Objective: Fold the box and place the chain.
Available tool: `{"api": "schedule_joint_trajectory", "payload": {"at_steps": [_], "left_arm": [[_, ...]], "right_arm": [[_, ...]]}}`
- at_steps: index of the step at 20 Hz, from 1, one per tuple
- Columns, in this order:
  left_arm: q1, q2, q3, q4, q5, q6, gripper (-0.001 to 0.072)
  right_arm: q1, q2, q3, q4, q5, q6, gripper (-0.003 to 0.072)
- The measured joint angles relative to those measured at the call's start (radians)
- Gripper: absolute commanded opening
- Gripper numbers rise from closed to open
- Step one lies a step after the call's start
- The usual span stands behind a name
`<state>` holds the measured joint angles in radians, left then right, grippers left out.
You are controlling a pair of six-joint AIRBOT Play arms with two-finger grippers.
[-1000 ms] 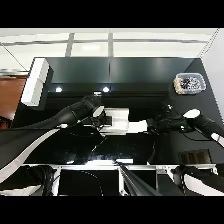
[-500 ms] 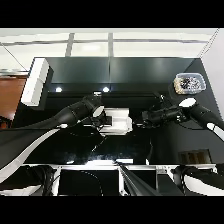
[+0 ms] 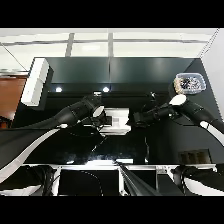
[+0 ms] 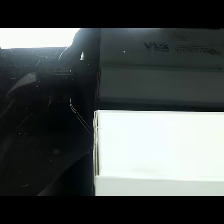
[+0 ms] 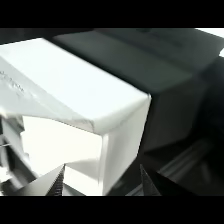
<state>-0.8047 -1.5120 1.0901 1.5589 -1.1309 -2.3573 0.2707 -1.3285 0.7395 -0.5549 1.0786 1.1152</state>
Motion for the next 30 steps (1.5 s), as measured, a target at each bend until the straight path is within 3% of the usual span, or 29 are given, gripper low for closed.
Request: {"api": "schedule_joint_trajectory", "payload": {"at_steps": [8, 10, 18, 19, 20, 30], "left_arm": [[0.0, 0.0, 0.0, 0.0, 0.0, 0.002, 0.0033], [0.0, 0.0, 0.0, 0.0, 0.001, 0.002, 0.0033], [0.0, 0.0, 0.0, 0.0, -0.001, 0.001, 0.0033], [0.0, 0.0, 0.0, 0.0, -0.003, 0.001, 0.0033], [0.0, 0.0, 0.0, 0.0, -0.003, 0.001, 0.0033], [0.0, 0.0, 0.0, 0.0, -0.003, 0.0, 0.0033]], "right_arm": [[0.185, -0.003, 0.087, -0.24, -0.147, 0.238, 0.0545], [0.216, -0.003, 0.092, -0.317, -0.158, 0.31, 0.0428], [0.302, -0.005, 0.118, -0.483, -0.211, 0.493, 0.0425], [0.317, -0.005, 0.135, -0.52, -0.212, 0.529, 0.0338], [0.33, -0.008, 0.152, -0.56, -0.213, 0.57, 0.0316], [0.437, -0.152, 0.345, -0.779, -0.021, 0.916, 0.0315]]}}
